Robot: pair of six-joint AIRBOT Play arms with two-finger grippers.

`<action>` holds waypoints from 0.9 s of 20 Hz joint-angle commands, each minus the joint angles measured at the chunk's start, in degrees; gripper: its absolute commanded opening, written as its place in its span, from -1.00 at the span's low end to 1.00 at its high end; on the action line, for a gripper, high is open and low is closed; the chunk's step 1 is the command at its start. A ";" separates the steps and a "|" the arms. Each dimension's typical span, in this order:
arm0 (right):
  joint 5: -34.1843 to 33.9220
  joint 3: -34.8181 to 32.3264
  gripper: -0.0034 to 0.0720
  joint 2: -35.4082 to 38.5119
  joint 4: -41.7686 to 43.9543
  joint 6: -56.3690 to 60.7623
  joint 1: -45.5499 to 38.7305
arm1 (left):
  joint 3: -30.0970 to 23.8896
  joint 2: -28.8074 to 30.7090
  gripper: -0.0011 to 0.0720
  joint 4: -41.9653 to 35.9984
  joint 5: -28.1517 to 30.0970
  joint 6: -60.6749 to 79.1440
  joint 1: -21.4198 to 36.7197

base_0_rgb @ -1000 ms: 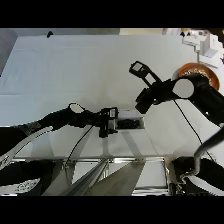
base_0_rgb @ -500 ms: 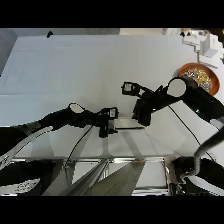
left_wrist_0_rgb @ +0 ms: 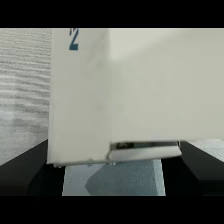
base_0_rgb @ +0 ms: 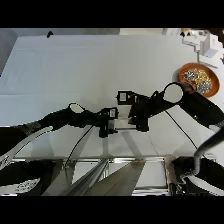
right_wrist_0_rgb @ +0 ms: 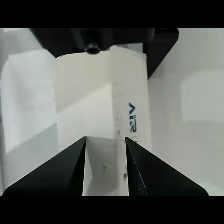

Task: Fold the box and place the chain.

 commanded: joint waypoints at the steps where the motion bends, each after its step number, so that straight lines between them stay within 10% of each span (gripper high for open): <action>1: -2.36 -0.09 -0.16 0.09 -2.78 -0.15 0.37 | 0.04 0.04 -0.59 0.00 0.02 0.02 0.00; 18: -2.93 -2.56 -0.64 0.15 -3.45 -0.20 0.37 | 0.04 0.04 -0.59 0.00 0.02 0.02 0.00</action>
